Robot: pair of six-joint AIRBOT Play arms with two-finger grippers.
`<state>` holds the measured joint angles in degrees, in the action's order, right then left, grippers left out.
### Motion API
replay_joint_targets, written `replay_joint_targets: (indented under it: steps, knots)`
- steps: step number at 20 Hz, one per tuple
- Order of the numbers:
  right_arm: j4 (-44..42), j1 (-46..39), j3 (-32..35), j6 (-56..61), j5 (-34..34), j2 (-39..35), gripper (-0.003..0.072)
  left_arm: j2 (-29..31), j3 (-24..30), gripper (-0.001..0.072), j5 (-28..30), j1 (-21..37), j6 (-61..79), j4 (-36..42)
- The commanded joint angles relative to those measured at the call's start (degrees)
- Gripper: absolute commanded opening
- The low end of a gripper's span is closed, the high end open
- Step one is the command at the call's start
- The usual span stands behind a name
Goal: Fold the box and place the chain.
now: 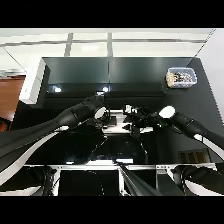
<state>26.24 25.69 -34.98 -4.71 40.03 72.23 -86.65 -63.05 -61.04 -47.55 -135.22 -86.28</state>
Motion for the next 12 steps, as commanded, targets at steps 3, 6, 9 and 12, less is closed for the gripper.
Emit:
replay_joint_targets:
  steps: [3,6,9,12]
  knots:
    - [6.51,0.37,0.00,9.73,-1.44,0.11,0.0203,0.00,-0.02,0.0026,-0.07,0.07,0.00,-0.04]
    - [7.91,0.31,-0.11,18.78,0.72,-0.90,0.0015,0.00,-0.02,0.0026,0.00,0.09,0.00,-0.04]
    - [17.33,-4.42,-4.33,42.82,14.29,-5.49,0.0015,0.00,-0.02,0.0026,0.55,0.07,0.00,-0.02]
    - [23.61,-16.17,-8.44,60.06,28.02,-10.88,0.0015,0.00,-0.02,0.0026,0.57,0.07,0.00,-0.02]
